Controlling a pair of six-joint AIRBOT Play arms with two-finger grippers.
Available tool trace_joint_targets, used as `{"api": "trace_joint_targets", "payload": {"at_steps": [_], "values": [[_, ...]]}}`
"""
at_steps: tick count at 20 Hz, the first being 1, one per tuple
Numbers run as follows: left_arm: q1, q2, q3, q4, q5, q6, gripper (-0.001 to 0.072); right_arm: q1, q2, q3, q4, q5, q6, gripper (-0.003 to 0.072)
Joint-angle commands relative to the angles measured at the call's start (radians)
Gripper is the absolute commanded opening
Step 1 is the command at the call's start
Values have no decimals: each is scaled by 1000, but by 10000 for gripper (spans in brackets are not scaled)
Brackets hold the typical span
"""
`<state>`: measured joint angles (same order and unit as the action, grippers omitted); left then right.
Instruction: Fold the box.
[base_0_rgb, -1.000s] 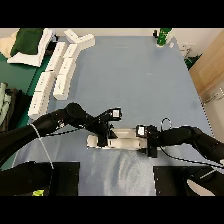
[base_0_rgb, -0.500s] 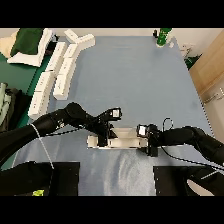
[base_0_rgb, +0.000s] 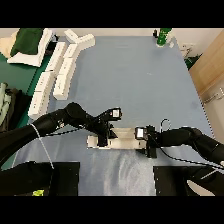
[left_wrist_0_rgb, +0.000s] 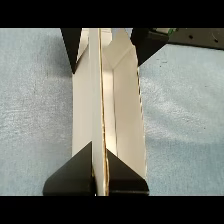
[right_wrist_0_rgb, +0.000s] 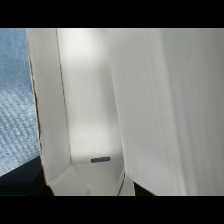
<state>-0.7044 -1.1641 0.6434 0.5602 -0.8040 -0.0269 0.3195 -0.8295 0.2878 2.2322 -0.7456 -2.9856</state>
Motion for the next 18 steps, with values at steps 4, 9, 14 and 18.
{"api": "trace_joint_targets", "payload": {"at_steps": [4, 9, 14, 18], "values": [[0, 0, 0, 1, 0, 0, 14, -9, -4, 0, -5, 0, 0, 627], [0, 0, 0, 1, 0, 0, 14, -9, 27, 0, -6, -6, 1, 627], [0, 0, 0, 1, 0, 0, 14, -8, 23, -1, 4, -6, 1, 627], [0, 0, 0, 1, 0, 0, 14, -8, -18, -2, 4, -3, 0, 568]]}}
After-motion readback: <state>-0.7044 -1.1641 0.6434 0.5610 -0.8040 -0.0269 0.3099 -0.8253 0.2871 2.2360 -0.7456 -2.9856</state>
